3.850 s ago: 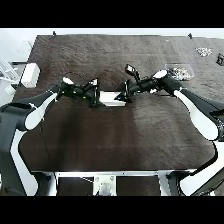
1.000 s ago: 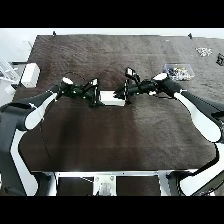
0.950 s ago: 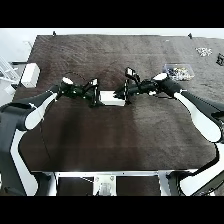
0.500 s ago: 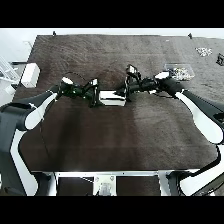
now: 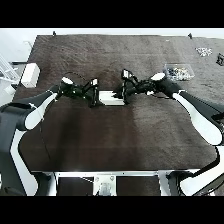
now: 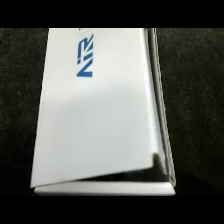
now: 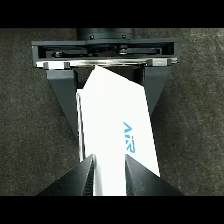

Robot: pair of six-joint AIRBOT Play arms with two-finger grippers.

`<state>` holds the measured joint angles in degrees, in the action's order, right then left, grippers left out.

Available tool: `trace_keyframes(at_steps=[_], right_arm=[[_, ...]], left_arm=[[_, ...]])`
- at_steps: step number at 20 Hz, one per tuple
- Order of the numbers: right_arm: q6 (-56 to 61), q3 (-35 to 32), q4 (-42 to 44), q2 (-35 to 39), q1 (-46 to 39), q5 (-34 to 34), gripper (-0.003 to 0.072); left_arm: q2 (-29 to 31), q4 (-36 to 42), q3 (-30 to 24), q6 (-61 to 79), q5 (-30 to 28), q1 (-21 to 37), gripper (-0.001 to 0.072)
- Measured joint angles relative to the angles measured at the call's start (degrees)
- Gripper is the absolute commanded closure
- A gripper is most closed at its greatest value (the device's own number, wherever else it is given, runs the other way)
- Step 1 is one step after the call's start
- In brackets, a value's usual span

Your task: Fold the box and place the chain.

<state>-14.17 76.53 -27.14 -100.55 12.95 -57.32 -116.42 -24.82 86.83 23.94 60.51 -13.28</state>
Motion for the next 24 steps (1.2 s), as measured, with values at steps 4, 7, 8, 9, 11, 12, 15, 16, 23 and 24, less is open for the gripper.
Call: trace_keyframes(at_steps=[4,7,8,9,11,12,15,16,23,24], right_arm=[[0.0,-0.9,0.0,0.0,0.1,0.7,0.0472],[-0.1,-2.5,0.2,0.1,0.2,1.0,0.0472],[-0.1,-3.0,0.1,0.1,0.2,1.2,0.0471],[-0.1,-3.6,0.2,0.1,0.2,1.1,0.0459],[-0.1,-4.6,0.0,0.0,0.2,1.1,0.0399],[-0.1,-4.9,0.1,0.0,0.2,1.0,0.0400],[-0.1,-5.7,0.2,-0.1,0.2,1.1,0.0387],[-0.1,-5.8,0.2,-0.1,0.1,1.0,0.0386],[0.1,-5.8,0.7,1.6,0.0,0.9,0.0338],[0.1,-5.7,1.3,2.0,0.0,1.0,0.0388]], left_arm=[[0.0,0.0,0.0,0.0,0.0,0.0,0.0344],[0.0,0.0,0.0,0.1,0.0,0.0,0.0344],[0.0,0.0,0.0,0.2,0.0,0.0,0.0344],[0.0,0.0,0.0,0.2,0.0,0.0,0.0344],[0.0,-0.1,0.0,0.3,0.3,-0.1,0.0344],[0.0,-0.1,0.0,0.3,0.3,-0.1,0.0344],[0.0,-0.1,0.0,0.2,0.3,-0.1,0.0344],[0.0,-0.1,0.0,0.2,0.3,-0.1,0.0344],[0.0,0.0,0.0,0.1,0.3,-0.1,0.0344],[0.0,0.0,0.0,0.1,0.3,-0.1,0.0344]])
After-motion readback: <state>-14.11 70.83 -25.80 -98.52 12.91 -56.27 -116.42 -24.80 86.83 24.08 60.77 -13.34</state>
